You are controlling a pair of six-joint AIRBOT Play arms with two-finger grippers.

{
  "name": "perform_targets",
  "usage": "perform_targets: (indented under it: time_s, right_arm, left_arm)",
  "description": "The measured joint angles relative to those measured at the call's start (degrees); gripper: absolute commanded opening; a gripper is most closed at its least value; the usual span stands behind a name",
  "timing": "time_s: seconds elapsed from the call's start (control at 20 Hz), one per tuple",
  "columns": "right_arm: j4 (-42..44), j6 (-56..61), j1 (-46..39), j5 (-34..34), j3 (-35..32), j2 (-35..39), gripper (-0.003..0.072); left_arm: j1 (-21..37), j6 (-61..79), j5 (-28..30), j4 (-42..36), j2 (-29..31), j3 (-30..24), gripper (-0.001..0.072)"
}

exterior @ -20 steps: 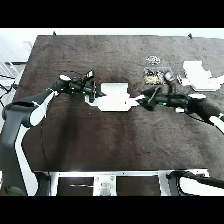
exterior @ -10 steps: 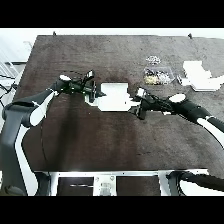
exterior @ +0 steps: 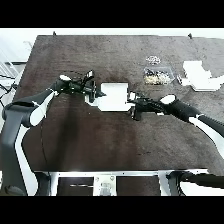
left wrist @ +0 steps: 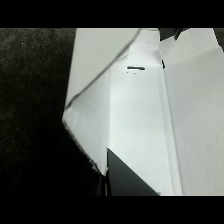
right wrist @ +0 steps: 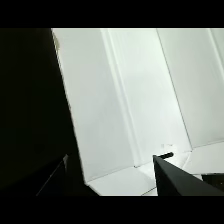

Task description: Fold the box and place the chain.

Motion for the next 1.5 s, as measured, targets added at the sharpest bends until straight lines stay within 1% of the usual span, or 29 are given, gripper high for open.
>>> perform_targets:
  time_s: [0.25,0.65,0.85,1.2,1.5]
  right_arm:
    - [1.49,-0.09,0.13,-3.10,1.51,-0.92,0.0643]
    - [2.01,-0.07,-1.99,-3.74,4.11,-1.16,0.0643]
    - [2.03,-0.13,-2.62,-1.38,6.40,-2.60,0.0643]
    - [2.05,-0.33,-5.35,5.14,11.41,-6.78,0.0644]
    - [1.95,-0.42,-8.44,13.55,16.76,-11.82,0.0643]
  left_arm:
    - [0.00,-0.02,0.00,-0.02,0.00,0.00,0.0019]
    - [0.00,-0.02,0.02,0.00,0.00,0.00,0.0019]
    - [0.00,-0.02,0.02,0.00,0.00,0.00,0.0019]
    - [0.00,-0.02,0.02,-0.02,0.00,0.00,0.0019]
    - [0.00,-0.02,0.00,0.00,0.00,0.00,0.0019]
